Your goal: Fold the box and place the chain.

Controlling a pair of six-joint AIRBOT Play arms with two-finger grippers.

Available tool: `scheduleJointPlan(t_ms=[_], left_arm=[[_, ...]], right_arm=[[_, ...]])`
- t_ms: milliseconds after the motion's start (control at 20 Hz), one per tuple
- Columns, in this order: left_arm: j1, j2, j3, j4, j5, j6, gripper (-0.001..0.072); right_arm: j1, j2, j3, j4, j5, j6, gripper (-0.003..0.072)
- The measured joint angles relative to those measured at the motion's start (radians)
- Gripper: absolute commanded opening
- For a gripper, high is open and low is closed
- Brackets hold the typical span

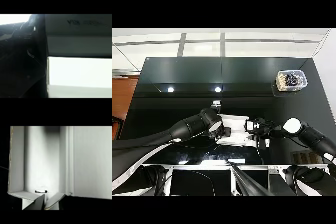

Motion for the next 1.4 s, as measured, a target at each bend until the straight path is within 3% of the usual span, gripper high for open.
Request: scheduleJointPlan(t_ms=[400,450,500,550,850,1100,1150,1200,1400], left_arm=[[0.0,0.0,0.0,0.002,-0.002,-0.001,0.0027],[0.0,0.0,0.0,0.002,0.002,-0.001,0.0027],[0.0,0.0,0.0,0.0,0.016,-0.003,0.0028],[0.0,0.0,0.001,-0.01,0.051,-0.005,0.0027],[0.0,0.0,0.001,-0.011,0.023,-0.005,0.0027],[0.0,0.0,0.001,-0.006,0.015,-0.004,0.0027],[0.0,0.0,0.001,-0.005,0.015,-0.004,0.0027],[0.0,0.0,0.001,-0.005,0.015,-0.003,0.0027],[0.0,0.0,0.001,-0.005,0.014,-0.001,0.0027]], right_arm=[[0.0,-0.029,0.0,0.088,0.014,0.056,0.0216],[0.0,-0.029,0.0,0.084,0.014,0.064,0.0376],[0.0,-0.031,0.001,0.077,0.019,0.076,0.0459],[0.0,-0.03,0.001,0.071,0.03,0.09,0.0459],[-0.008,0.011,0.001,-0.125,0.024,0.198,0.0458],[-0.085,0.079,0.001,-0.197,0.07,0.226,0.046],[-0.102,0.087,0.001,-0.206,0.088,0.227,0.0472],[-0.112,0.092,0.0,-0.212,0.106,0.232,0.0663],[-0.1,0.1,-0.011,-0.207,0.137,0.234,0.0659]])
